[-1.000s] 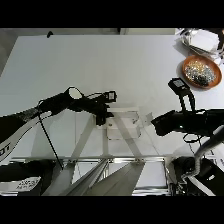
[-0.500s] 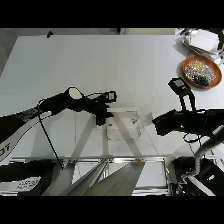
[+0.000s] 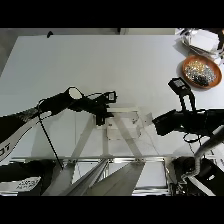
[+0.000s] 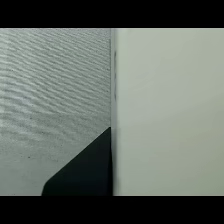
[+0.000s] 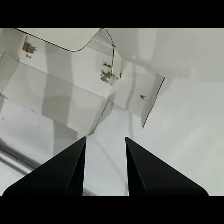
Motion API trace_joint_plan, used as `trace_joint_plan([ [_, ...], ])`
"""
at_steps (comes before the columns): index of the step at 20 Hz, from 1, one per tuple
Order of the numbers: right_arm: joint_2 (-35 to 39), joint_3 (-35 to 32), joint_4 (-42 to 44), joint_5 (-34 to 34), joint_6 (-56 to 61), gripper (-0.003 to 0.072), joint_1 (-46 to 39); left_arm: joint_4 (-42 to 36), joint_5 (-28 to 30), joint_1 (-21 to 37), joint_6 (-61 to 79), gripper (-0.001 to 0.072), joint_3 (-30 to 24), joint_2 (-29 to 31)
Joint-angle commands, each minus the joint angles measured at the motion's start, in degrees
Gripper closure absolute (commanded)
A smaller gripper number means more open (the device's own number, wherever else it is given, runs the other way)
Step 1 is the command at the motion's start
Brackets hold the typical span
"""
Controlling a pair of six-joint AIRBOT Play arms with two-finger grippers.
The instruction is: Fold the box and place the chain.
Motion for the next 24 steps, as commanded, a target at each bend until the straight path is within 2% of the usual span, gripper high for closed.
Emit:
trace_joint_plan([
  [1, 0.0, 0.0, 0.0, 0.0, 0.0, 0.0402, 0.0, 0.0, 0.0, 0.0, 0.0, 0.0696, 0.0, 0.0],
  [3, 0.0, 0.0, 0.1, 0.0, -1.6, 0.0415, 0.0, 0.0, 0.0, 0.0, 0.0, 0.0696, 0.0, 0.0],
  [5, 0.0, 0.0, 1.0, 0.0, -7.0, 0.0666, 0.0, 0.0, 0.0, 0.0, 0.0, 0.0696, 0.0, 0.0],
  [8, -0.1, -0.7, 5.2, -0.2, -19.3, 0.0674, 0.0, 0.0, 0.0, 0.0, 0.0, 0.0696, 0.0, 0.0],
  [11, -1.8, -5.1, 15.0, -2.0, -33.4, 0.0674, 0.4, 0.0, 0.0, 0.0, 0.0, 0.0696, 0.0, 0.0],
  [15, -7.9, -7.8, 15.3, -3.3, -49.9, 0.0671, 6.5, 0.0, 0.0, 0.0, 0.0, 0.0696, 0.0, 0.0],
  [16, -9.2, -7.8, 14.9, -4.2, -52.6, 0.0642, 8.5, 0.0, 0.0, 0.0, 0.0, 0.0696, 0.0, 0.0],
  [17, -10.2, -7.8, 13.6, -5.4, -54.6, 0.0580, 10.6, 0.0, 0.0, 0.0, 0.0, 0.0696, 0.0, 0.0],
  [18, -10.7, -7.8, 11.9, -7.0, -55.5, 0.0396, 12.1, 0.0, -0.1, 0.0, 0.0, 0.0696, 0.0, 0.0],
  [19, -10.8, -7.9, 9.3, -9.1, -55.5, 0.0155, 12.9, 0.0, 0.0, 0.0, 0.0, 0.0696, 0.0, 0.0],
  [20, -10.8, -7.9, 5.9, -11.3, -55.2, 0.0076, 13.7, 0.0, 0.0, 0.0, 0.0, 0.0696, 0.0, 0.0],
  [22, -10.8, -8.2, 1.7, -13.9, -55.2, 0.0002, 14.9, 0.0, 0.0, 0.0, 0.0, 0.0696, 0.0, 0.0],
  [24, -10.8, -10.1, 0.8, -16.6, -55.2, 0.0002, 15.0, 0.0, -0.2, 0.0, 0.0, 0.0696, 0.0, 0.0],
])
